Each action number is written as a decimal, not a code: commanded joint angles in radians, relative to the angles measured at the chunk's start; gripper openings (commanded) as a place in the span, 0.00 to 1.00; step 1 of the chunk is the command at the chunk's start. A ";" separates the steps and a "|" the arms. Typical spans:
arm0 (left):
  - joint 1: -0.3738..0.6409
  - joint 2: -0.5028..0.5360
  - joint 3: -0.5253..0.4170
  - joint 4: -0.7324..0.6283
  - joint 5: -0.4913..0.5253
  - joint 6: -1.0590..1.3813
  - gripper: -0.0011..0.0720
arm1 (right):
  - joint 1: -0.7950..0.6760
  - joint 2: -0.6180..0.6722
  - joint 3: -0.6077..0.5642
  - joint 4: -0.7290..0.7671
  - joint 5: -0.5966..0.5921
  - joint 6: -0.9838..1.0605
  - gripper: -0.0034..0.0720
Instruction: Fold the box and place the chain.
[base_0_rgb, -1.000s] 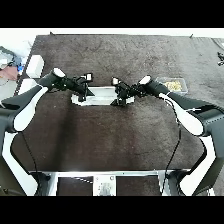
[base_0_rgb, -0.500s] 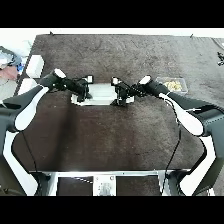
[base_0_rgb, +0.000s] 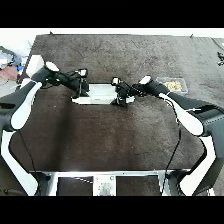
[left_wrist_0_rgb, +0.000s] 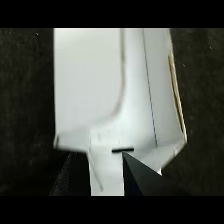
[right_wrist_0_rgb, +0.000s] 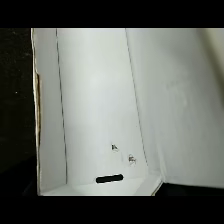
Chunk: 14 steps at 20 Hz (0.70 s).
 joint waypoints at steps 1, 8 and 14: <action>0.061 0.001 0.072 -0.023 -0.153 -0.054 0.49 | 0.001 0.000 0.000 0.000 0.001 -0.001 0.84; 0.086 0.002 0.170 -0.058 -0.354 -0.234 0.03 | 0.001 0.000 0.000 0.000 0.001 -0.001 0.84; 0.086 0.121 0.062 -0.174 -0.304 -0.220 0.02 | 0.001 0.000 0.000 0.000 0.001 0.000 0.84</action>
